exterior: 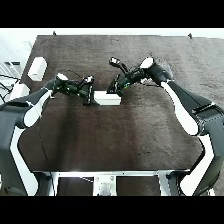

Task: Fold the box and place the chain.

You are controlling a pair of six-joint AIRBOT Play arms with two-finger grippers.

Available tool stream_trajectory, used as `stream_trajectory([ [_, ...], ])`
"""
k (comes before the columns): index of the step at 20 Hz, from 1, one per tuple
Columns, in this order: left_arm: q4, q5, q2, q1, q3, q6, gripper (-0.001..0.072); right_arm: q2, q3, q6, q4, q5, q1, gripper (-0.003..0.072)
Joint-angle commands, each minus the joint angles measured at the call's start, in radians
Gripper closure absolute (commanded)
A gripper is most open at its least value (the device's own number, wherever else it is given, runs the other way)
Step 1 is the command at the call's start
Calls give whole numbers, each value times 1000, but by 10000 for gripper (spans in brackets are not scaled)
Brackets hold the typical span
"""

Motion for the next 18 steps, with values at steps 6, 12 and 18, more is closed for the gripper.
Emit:
stream_trajectory([
  [6, 1, -2, 1, -1, 0, 1, 182, 0, -35, 0, -6, -6, 1, 562],
  [12, 1, -2, 1, -1, 0, 1, 181, 5, 14, 0, 5, -9, 1, 562],
  [18, 1, -2, 1, -1, 0, 1, 182, 5, 12, 4, -52, -11, 10, 550],
])
